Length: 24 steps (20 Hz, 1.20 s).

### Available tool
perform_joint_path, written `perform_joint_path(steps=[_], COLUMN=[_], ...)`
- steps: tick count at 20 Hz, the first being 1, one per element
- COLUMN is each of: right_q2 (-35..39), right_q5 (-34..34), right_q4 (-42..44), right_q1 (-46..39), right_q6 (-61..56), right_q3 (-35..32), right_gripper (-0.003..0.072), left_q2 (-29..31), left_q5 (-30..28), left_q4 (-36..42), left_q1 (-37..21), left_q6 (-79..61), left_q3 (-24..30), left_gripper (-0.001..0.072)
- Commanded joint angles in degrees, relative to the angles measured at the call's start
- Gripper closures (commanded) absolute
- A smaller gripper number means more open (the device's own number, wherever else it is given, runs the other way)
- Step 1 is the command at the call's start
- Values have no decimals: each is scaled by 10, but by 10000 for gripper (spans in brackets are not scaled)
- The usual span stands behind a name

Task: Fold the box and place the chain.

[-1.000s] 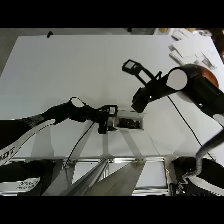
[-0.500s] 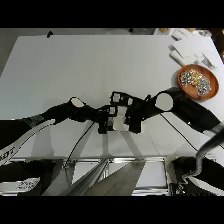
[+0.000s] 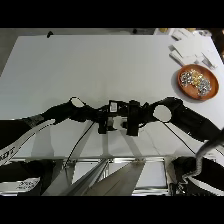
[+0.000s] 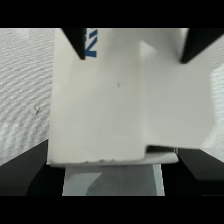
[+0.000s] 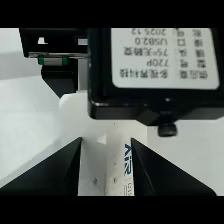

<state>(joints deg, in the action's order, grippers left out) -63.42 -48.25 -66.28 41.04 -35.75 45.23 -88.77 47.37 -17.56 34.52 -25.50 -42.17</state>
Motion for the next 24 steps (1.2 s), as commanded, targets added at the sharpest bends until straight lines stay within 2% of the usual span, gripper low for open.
perform_joint_path(steps=[1, 2, 3, 8, 14, 24], right_q2=[1, 1, 1, 0, -1, 3], right_q5=[3, 2, 2, -3, 49, 41], right_q4=[-27, -27, -27, -27, -25, -27], right_q1=[3, 3, 3, 3, 3, 3], right_q6=[0, 0, 0, -2, -30, -33], right_q3=[-1, -1, -1, -8, -26, -26], right_gripper=[410, 489, 527, 534, 534, 535], left_q2=[0, 0, 0, 0, 0, 0], left_q5=[0, 0, 0, 0, 0, 0], left_q4=[0, 0, 0, 0, 0, 0], left_q1=[0, 0, 0, 0, 0, 0], left_q6=[0, 0, 0, 0, 0, 0], left_q3=[0, 0, 0, 0, 0, 0], left_gripper=[568, 568, 568, 568, 568, 568])
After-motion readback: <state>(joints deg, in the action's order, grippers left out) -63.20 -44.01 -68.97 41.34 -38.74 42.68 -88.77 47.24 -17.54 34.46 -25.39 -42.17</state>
